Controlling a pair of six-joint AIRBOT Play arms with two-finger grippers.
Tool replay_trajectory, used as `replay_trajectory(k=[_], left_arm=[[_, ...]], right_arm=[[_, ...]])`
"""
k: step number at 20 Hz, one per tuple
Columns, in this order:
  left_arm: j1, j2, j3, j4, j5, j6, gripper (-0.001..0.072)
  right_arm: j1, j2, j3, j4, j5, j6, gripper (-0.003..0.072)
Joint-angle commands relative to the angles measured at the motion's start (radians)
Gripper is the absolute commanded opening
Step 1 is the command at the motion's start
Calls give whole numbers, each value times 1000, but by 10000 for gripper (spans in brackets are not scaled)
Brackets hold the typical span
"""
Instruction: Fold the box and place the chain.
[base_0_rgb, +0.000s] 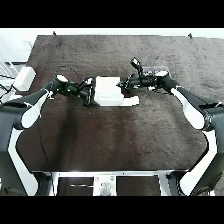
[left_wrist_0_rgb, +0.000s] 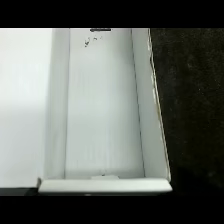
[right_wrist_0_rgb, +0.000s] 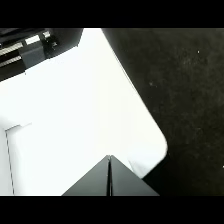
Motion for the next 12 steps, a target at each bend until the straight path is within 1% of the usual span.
replay_trajectory(k=[1, 3, 5, 8, 10, 12], left_arm=[[0, -1, 0, 0, 2, 1, 589], [0, -1, 0, 0, 2, 1, 588], [0, -1, 0, 0, 2, 1, 588], [0, -1, 0, 1, 3, 1, 588], [0, -1, 0, 1, 2, 1, 588], [0, -1, 0, 1, 3, 1, 588]], right_arm=[[0, -13, 1, -1, -3, 10, 8], [0, -13, 13, 0, -1, 5, 9], [-1, -10, 40, 0, 40, -2, 8], [-2, 47, 44, -21, 93, -20, 8], [-5, 108, 40, -121, 113, -14, 7], [-8, 183, 13, -263, 114, 7, 10]])
